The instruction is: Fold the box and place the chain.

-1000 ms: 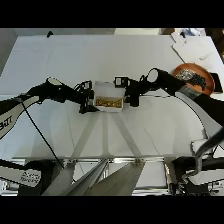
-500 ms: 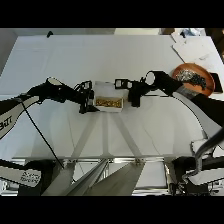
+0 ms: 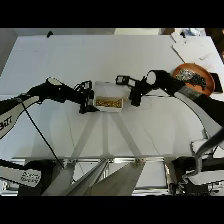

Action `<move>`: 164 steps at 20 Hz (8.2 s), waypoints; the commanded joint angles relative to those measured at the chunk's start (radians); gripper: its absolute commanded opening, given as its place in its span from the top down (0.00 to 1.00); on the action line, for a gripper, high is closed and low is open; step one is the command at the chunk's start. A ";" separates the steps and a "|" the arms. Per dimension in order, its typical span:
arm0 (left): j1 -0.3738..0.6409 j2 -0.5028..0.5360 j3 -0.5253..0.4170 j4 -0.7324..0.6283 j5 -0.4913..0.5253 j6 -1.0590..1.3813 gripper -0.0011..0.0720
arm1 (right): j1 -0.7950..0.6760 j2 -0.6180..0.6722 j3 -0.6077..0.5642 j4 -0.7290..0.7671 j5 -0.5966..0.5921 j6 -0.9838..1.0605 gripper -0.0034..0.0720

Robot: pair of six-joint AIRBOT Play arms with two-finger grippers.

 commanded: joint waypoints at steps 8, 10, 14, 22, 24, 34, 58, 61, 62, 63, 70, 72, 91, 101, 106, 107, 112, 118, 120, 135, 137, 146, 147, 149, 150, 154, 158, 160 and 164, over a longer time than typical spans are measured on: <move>0.001 0.000 0.000 0.000 0.000 0.000 0.46 | 0.114 0.244 0.005 -0.018 0.186 0.290 0.94; 0.001 0.000 0.000 0.000 0.000 0.000 0.46 | 0.163 0.238 0.008 -0.016 0.156 0.386 0.94; 0.001 0.000 0.000 0.000 0.000 0.000 0.46 | 0.229 0.196 0.008 -0.016 -0.018 0.605 0.94; 0.001 0.000 0.000 0.000 0.000 0.000 0.46 | 0.266 0.139 0.016 -0.012 -0.049 0.801 0.36; 0.001 0.000 0.000 0.000 0.000 0.000 0.46 | 0.266 0.144 0.053 -0.011 0.016 0.805 0.36; 0.001 0.000 0.000 0.000 0.000 0.000 0.46 | 0.123 0.105 0.371 -0.013 0.079 0.805 0.43; 0.001 0.000 0.000 0.000 0.000 0.000 0.46 | 0.243 0.060 0.178 0.074 0.041 0.375 0.35; 0.001 0.000 0.000 0.000 0.000 0.000 0.46 | 0.277 0.089 0.087 0.027 -0.024 0.373 0.34; 0.001 0.000 0.000 0.000 0.000 0.000 0.46 | 0.285 0.090 0.068 0.014 -0.055 0.371 0.34; 0.001 0.000 0.000 0.000 0.000 0.000 0.46 | 0.289 0.090 0.052 0.010 -0.092 0.362 0.34; 0.001 0.000 0.000 0.000 0.000 0.000 0.46 | 0.294 0.110 0.042 -0.031 -0.156 0.367 0.35; 0.001 0.000 0.000 0.000 0.000 0.000 0.46 | 0.304 0.129 0.042 -0.089 -0.158 0.405 0.37; 0.001 0.000 0.000 0.000 0.000 0.000 0.46 | 0.349 0.083 0.015 -0.106 -0.142 0.468 0.38; 0.001 0.000 0.000 0.000 0.000 0.000 0.46 | 0.332 0.198 0.018 -0.145 -0.113 0.504 0.38; 0.001 0.000 0.000 0.000 0.000 0.000 0.46 | 0.231 0.203 0.018 0.178 -0.111 0.606 0.94; 0.001 0.000 0.000 0.000 0.000 0.000 0.46 | 0.212 0.196 0.018 0.268 -0.111 0.606 0.94; 0.001 0.000 0.000 0.000 0.000 0.000 0.46 | 0.205 0.092 0.018 0.591 -0.192 0.600 0.95; 0.001 0.000 0.000 0.000 0.000 0.000 0.46 | 0.255 -0.021 0.018 0.612 -0.207 0.601 0.95; 0.001 0.000 0.000 0.000 0.000 0.000 0.46 | 0.256 -0.023 0.017 0.576 -0.199 0.606 0.95; 0.001 0.000 0.000 0.000 0.000 0.000 0.46 | 0.283 -0.023 0.017 0.387 -0.133 0.678 0.95; 0.001 0.000 0.000 0.000 0.000 0.000 0.46 | 0.283 -0.023 0.017 0.385 -0.135 0.678 0.95; 0.001 0.000 0.000 0.000 0.000 0.000 0.46 | 0.252 0.092 0.017 0.371 -0.254 0.676 0.94; 0.001 0.000 0.000 0.000 0.000 0.000 0.46 | 0.238 0.117 0.017 0.349 -0.256 0.676 0.94; 0.001 0.000 0.000 0.000 0.000 0.000 0.46 | 0.204 0.161 0.003 0.324 -0.252 0.676 0.94; 0.001 0.000 0.000 0.000 0.000 0.000 0.46 | 0.187 0.179 -0.016 0.326 -0.253 0.676 0.95; 0.001 0.000 0.000 0.000 0.000 0.000 0.46 | 0.138 0.203 -0.167 0.357 -0.251 0.676 0.95; 0.001 0.000 0.000 0.000 0.000 0.000 0.46 | 0.166 0.203 -0.275 0.385 -0.295 0.676 0.95; 0.001 0.000 0.000 0.000 0.000 0.000 0.46 | 0.181 0.203 -0.294 0.383 -0.299 0.676 0.95; 0.001 0.000 0.000 0.000 0.000 0.000 0.46 | 0.185 0.203 -0.299 0.384 -0.317 0.676 0.95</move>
